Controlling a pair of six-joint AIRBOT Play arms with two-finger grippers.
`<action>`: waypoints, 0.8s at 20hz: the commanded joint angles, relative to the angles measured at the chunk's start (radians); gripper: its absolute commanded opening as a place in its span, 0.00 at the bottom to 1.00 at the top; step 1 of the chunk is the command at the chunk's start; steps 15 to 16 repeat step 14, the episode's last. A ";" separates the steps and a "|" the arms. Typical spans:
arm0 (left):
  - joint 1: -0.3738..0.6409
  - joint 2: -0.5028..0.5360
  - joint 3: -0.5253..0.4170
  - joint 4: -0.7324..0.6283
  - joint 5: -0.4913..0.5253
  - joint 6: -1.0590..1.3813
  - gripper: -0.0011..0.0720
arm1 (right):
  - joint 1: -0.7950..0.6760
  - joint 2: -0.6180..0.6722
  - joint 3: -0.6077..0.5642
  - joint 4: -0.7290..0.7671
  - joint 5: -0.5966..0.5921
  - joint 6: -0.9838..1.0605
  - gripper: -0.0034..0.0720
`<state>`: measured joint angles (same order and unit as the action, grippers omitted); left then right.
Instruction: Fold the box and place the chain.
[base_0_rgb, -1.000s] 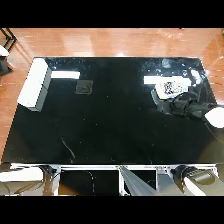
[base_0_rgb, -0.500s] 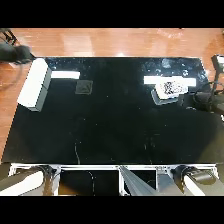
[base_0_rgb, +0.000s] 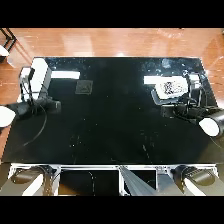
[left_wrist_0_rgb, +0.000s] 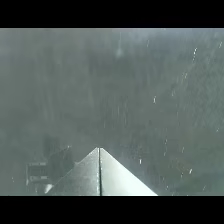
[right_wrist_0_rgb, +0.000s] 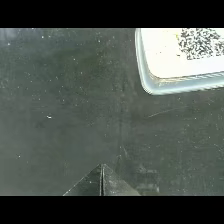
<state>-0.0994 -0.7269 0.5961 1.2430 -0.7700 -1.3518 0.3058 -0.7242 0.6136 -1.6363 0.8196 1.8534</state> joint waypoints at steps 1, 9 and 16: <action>-0.006 0.057 -0.091 -0.008 0.029 -0.021 0.04 | 0.012 0.000 -0.022 -0.022 -0.040 0.024 0.07; -0.006 0.052 -0.091 -0.018 0.026 -0.021 0.04 | 0.012 0.000 -0.022 -0.021 -0.040 0.024 0.07; -0.006 0.052 -0.091 -0.021 0.032 -0.021 0.04 | 0.012 0.000 -0.022 -0.022 -0.040 0.024 0.07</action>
